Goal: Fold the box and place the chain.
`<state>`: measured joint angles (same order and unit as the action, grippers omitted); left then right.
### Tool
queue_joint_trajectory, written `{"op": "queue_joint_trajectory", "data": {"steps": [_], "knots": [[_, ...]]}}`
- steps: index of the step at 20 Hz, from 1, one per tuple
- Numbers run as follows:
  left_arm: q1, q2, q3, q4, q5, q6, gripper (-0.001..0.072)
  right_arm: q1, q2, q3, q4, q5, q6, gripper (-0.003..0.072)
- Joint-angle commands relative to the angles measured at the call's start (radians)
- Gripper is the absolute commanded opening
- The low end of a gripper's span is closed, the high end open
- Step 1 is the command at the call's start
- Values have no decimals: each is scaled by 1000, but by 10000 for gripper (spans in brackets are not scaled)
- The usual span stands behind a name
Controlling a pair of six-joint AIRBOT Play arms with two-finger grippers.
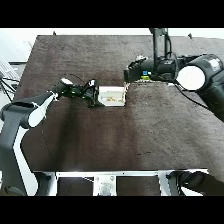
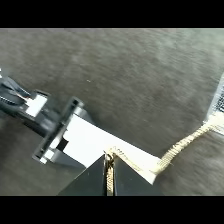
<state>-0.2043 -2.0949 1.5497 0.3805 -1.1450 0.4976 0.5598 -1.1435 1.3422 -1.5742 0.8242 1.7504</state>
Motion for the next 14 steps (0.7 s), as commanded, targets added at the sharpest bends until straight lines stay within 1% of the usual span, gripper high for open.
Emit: {"op": "queue_joint_trajectory", "data": {"steps": [1,4,6,9,11,14], "knots": [[0,0,1,0,0,0,532,12,-43,0,43,-131,0,10],[0,0,1,0,0,0,532,12,-57,1,61,-248,0,11],[0,0,1,0,0,0,531,13,-64,1,84,-272,0,10],[0,0,1,0,0,0,532,15,-68,1,97,-246,-31,11],[1,0,1,0,0,0,532,2,-64,1,69,-211,-34,11],[1,0,1,0,0,0,531,-34,-50,1,29,-90,-32,10]]}}
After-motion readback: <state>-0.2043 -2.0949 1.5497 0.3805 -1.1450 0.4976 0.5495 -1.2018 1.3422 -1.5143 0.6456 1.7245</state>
